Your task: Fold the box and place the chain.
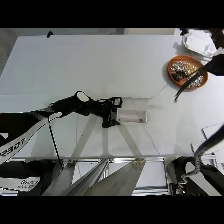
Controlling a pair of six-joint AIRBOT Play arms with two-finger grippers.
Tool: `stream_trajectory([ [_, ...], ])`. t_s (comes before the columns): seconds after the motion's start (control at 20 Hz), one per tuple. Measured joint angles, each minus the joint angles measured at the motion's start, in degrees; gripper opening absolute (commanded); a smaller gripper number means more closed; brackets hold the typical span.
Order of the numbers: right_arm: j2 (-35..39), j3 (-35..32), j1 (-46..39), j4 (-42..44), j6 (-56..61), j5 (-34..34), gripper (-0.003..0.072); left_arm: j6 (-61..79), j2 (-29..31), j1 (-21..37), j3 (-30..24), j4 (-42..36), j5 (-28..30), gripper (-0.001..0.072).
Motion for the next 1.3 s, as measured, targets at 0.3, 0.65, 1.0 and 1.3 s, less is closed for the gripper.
stream_trajectory([
  [0.3,10.58,-5.16,0.00,7.63,-0.35,6.60,0.0012,0.00,0.00,0.00,0.00,0.02,-0.02,0.0210],
  [0.65,21.14,-20.61,0.00,15.61,-0.24,4.07,0.0012,0.00,0.00,0.00,0.00,0.02,0.00,0.0210],
  [1.0,24.06,-25.09,0.00,24.13,0.02,-1.01,0.0012,0.00,0.00,0.00,0.00,0.02,0.00,0.0210],
  [1.3,24.44,-26.71,2.19,25.92,-0.35,-8.66,0.0012,0.00,0.00,0.00,0.00,0.02,0.00,0.0210],
])
